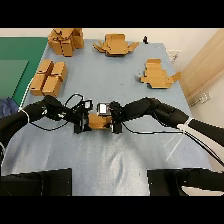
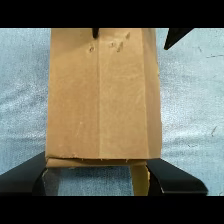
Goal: Fold the box.
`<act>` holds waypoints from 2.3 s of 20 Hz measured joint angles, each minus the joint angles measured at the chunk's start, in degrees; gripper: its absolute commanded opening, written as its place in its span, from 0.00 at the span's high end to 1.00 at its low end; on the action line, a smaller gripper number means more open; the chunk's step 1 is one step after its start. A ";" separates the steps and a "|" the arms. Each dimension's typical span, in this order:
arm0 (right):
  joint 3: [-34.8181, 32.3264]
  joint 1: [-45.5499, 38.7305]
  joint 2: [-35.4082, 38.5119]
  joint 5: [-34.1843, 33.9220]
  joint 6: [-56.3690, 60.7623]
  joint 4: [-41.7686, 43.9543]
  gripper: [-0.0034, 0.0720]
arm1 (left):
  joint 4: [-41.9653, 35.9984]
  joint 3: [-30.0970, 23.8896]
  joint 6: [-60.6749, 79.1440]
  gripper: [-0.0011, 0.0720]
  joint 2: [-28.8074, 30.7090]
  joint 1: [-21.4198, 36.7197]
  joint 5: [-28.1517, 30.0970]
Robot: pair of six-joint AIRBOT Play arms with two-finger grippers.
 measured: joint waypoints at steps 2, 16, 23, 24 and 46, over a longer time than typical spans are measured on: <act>0.00 0.00 -0.13 0.79 0.09 -0.48 0.34 | 0.00 0.00 0.00 0.76 0.00 0.00 -0.02; -0.11 6.93 1.84 6.19 19.17 -17.57 0.60 | 0.02 -0.02 -0.04 0.76 0.00 0.00 -0.02; -0.09 7.45 1.97 6.16 20.63 -20.50 0.47 | 0.00 0.00 -0.11 0.76 0.00 0.00 -0.09; -0.09 7.50 1.92 6.14 20.76 -20.70 0.35 | 0.00 0.00 -0.11 0.76 0.00 0.00 -0.11; -0.11 7.52 2.08 6.25 23.15 -23.04 0.89 | -0.04 0.00 -0.28 0.76 0.00 0.00 -0.20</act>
